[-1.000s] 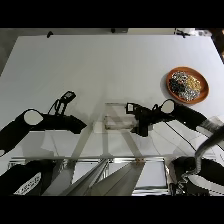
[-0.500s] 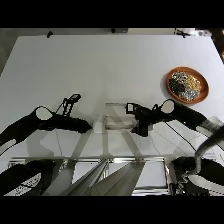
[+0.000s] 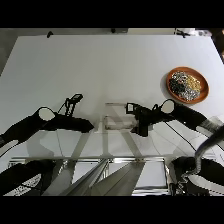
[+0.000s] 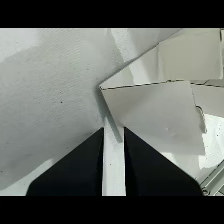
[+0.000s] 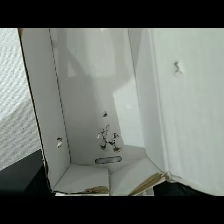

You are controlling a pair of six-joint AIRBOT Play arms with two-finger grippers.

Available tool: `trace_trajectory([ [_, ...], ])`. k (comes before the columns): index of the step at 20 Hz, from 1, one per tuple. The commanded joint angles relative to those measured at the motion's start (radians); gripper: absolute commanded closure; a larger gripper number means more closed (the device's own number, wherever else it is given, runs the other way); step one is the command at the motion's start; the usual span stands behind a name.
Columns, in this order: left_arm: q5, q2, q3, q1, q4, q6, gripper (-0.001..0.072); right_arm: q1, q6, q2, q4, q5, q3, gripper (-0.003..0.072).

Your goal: Fold the box and place the chain.

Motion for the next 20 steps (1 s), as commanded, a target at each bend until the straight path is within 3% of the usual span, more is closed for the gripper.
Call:
trace_trajectory([
  [1, 0.004, 0.000, 0.001, -0.001, 0.005, -0.006, 0.0576, 0.000, 0.000, 0.001, 0.000, 0.000, 0.000, 0.0173],
  [6, -0.018, 0.002, 0.004, 0.002, 0.108, -0.116, 0.0577, 0.000, 0.000, 0.001, 0.000, 0.000, 0.000, 0.0173],
  [9, -0.002, 0.002, 0.004, -0.002, 0.072, -0.113, 0.0594, 0.000, 0.000, 0.001, 0.000, 0.000, 0.000, 0.0173],
  [10, 0.009, 0.002, 0.004, -0.005, 0.058, -0.113, 0.0642, 0.000, 0.000, 0.001, 0.000, 0.000, 0.000, 0.0173],
  [20, 0.073, 0.001, 0.004, -0.070, -0.056, -0.025, 0.0636, 0.000, 0.000, 0.001, 0.000, 0.000, 0.000, 0.0173],
])
